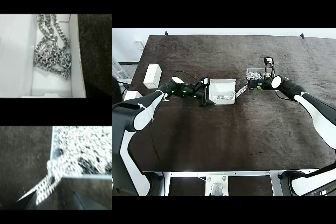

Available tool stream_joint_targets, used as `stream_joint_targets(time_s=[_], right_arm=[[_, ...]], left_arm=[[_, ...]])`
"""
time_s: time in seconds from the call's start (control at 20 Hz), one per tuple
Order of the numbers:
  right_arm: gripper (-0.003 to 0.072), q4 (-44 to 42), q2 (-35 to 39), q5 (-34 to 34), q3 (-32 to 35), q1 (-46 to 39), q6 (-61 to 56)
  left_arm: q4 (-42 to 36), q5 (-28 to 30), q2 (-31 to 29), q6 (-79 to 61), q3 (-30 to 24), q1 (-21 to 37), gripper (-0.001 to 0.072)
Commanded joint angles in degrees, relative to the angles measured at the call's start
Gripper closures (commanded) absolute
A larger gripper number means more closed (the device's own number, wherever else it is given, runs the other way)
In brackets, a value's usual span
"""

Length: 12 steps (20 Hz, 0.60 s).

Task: Fold the box and place the chain.

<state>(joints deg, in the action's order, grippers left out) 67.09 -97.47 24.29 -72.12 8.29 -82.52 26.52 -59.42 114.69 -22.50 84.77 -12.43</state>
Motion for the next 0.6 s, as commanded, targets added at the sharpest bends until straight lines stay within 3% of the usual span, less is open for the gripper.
stream_joint_targets(time_s=[0.0,0.15,0.3,0.35,0.45,0.5,0.55], right_arm=[[0.0282,-6.6,-4.4,-0.7,-3.6,-0.2,4.9],[0.0325,-7.7,-5.8,-1.0,-4.7,-0.2,5.3],[0.0455,-7.8,-5.8,-2.5,-4.8,-0.2,5.9],[0.054,-7.8,-5.8,-3.0,-4.8,-0.2,5.9],[0.0606,-8.2,-5.8,-2.8,-4.8,-0.2,5.9],[0.0683,-8.2,-5.7,-2.6,-4.8,-0.1,5.9],[0.0683,-8.2,-5.5,-2.3,-4.8,0.0,5.9]], left_arm=[[0.0,0.0,0.0,0.0,0.0,0.0,0.0308],[0.0,0.0,0.0,0.0,0.0,0.0,0.0308],[0.0,0.0,0.0,0.0,0.0,0.0,0.0308],[0.0,0.0,0.0,0.0,0.0,0.0,0.0308],[0.0,0.0,0.0,0.0,0.0,0.0,0.0308],[0.0,0.0,0.0,0.0,0.0,0.0,0.0308],[0.0,0.0,0.0,0.0,0.0,0.0,0.0308]])
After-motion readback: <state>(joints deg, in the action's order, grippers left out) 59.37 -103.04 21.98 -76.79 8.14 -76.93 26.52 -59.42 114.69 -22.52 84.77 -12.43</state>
